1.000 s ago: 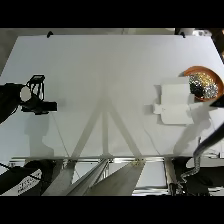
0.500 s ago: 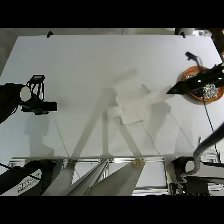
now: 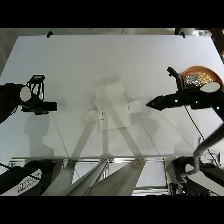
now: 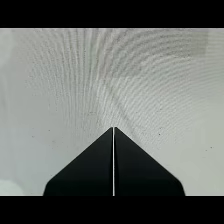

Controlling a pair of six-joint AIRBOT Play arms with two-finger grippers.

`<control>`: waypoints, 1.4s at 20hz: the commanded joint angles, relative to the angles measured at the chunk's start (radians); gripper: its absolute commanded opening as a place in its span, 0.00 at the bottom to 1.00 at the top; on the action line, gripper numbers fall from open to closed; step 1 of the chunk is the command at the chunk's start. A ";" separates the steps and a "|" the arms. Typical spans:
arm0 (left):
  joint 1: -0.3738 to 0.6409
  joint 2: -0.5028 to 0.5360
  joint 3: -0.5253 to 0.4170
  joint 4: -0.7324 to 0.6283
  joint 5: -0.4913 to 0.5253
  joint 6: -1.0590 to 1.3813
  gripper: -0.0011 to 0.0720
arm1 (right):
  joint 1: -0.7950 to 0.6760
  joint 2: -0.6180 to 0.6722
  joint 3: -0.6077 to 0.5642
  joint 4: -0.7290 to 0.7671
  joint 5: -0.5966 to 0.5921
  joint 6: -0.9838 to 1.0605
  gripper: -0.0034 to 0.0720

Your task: Fold the box and place the chain.

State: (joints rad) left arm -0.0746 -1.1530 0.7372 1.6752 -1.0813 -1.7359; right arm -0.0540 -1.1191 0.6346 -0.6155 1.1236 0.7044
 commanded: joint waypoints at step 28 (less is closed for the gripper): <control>-0.074 -0.260 0.000 -1.262 -0.055 1.317 0.96 | 0.275 0.150 -0.117 -0.089 -0.244 0.111 0.07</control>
State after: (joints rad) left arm -0.1612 -1.3869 0.7368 0.4828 -1.1091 -0.5102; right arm 0.2203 -0.9695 0.5175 -0.7036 0.8749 0.8150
